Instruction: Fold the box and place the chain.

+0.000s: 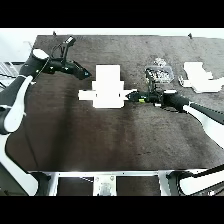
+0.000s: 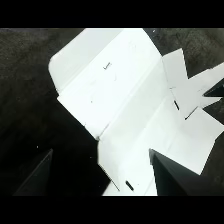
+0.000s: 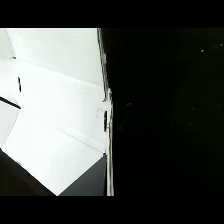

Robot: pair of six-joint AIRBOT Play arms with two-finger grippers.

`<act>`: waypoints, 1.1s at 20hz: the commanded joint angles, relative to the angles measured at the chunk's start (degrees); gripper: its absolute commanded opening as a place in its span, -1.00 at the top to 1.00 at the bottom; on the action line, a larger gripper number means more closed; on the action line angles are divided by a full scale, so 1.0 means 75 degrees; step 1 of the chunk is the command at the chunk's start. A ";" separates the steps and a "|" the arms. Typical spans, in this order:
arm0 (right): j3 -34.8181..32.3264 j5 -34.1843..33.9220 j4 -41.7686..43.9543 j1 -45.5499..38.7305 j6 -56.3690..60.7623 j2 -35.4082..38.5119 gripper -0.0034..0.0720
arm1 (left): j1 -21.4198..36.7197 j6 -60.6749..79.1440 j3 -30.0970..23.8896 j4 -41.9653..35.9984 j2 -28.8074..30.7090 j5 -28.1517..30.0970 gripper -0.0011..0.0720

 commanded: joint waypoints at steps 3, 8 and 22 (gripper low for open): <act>-0.0006 -0.0020 0.0055 0.0015 -0.0076 -0.0003 0.88 | -0.0187 -0.0580 0.1510 0.0321 -0.1282 -0.0635 -0.95; -0.0006 -0.0070 0.0055 0.0017 -0.0076 -0.0003 0.88 | -0.0446 -0.0568 0.1574 0.0364 -0.1725 -0.0565 -0.95; -0.0006 -0.0067 0.0055 0.0017 -0.0076 -0.0003 0.88 | -0.0449 -0.0050 0.1574 -0.0527 -0.2081 -0.0854 -0.51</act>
